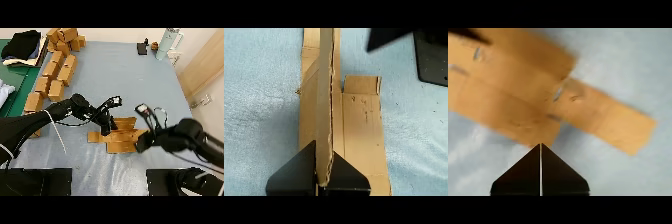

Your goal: Fold the box.

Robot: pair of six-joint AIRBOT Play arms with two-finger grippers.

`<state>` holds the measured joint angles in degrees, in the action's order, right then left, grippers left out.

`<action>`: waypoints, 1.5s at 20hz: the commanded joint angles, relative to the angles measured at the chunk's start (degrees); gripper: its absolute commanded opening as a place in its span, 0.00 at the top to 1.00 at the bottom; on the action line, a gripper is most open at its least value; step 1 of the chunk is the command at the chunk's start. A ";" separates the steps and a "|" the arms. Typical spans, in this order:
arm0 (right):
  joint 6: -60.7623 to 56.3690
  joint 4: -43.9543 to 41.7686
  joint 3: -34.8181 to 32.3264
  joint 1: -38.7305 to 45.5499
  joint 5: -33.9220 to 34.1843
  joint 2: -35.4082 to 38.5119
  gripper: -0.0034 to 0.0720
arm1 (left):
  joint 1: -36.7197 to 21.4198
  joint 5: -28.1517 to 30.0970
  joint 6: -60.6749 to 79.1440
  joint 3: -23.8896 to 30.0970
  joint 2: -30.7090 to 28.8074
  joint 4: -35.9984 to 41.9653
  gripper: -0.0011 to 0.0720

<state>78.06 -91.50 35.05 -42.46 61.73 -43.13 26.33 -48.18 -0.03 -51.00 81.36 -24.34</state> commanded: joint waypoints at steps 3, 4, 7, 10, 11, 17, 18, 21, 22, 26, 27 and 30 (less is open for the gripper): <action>-15.98 5.22 -5.88 -26.18 0.72 5.68 0.95 | 0.02 -0.28 0.04 -0.04 -0.04 0.09 0.97; -16.06 8.52 -5.86 -30.45 0.68 4.57 0.92 | 0.02 -0.26 0.02 -0.07 -0.04 0.09 0.97; -14.91 23.21 -5.88 -35.41 -0.44 -1.99 0.02 | 0.02 -0.26 0.02 -0.07 -0.04 0.09 0.97; -12.83 31.91 -5.84 -35.36 -2.58 -10.40 0.02 | 0.13 -0.31 0.04 -0.04 -0.04 0.09 0.97; -12.83 32.57 -5.84 -35.36 -3.02 -12.50 0.02 | 0.11 -0.28 0.02 -0.07 -0.04 0.09 0.97; -13.11 39.32 -5.84 -35.30 -5.53 -16.81 0.03 | 0.13 -0.28 0.04 -0.07 -0.02 0.09 0.97; -13.11 40.00 -5.84 -35.04 -5.88 -16.79 0.03 | 0.11 -0.26 0.04 -0.07 -0.02 0.09 0.97; -16.28 43.60 -5.64 -34.03 -5.68 -16.74 0.03 | 0.13 -0.28 0.04 -0.07 -0.04 0.09 0.97; -18.14 44.70 -5.33 -34.03 -5.01 -16.44 0.03 | 0.13 -0.31 0.04 -0.07 -0.02 0.09 0.97; -22.05 45.68 -3.78 -34.03 -2.78 -13.07 0.03 | 0.13 -0.26 0.02 -0.07 -0.04 0.09 0.97; -22.14 45.64 -3.78 -34.03 -2.80 -12.33 0.03 | 0.11 -0.28 0.04 -0.07 -0.04 0.09 0.97; -22.14 44.63 -3.78 -34.03 -2.86 -11.08 0.03 | 0.11 -0.28 0.04 -0.07 -0.04 0.09 0.97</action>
